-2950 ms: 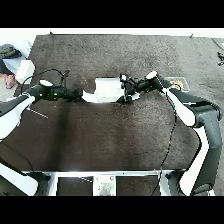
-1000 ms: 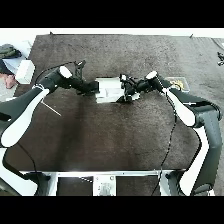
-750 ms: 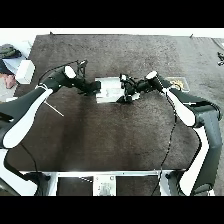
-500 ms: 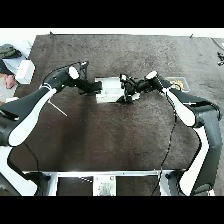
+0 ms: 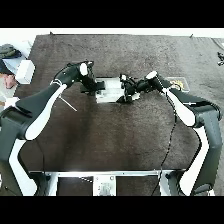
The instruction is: Fold the box and place the chain.
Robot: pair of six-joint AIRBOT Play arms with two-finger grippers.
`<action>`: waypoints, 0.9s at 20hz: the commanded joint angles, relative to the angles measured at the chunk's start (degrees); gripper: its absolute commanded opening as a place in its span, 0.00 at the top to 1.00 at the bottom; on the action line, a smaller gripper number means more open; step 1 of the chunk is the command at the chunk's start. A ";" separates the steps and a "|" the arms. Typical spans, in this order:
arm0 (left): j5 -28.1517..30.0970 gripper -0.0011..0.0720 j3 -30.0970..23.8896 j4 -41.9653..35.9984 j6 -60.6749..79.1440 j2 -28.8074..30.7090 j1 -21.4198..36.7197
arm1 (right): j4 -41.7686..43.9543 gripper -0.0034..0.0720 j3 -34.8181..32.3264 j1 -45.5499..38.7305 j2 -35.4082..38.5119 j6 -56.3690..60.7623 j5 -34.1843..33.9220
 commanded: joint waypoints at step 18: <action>-12.04 0.60 13.57 13.92 -11.63 -8.87 -2.97 | 0.00 0.74 0.04 -0.02 0.04 0.02 0.02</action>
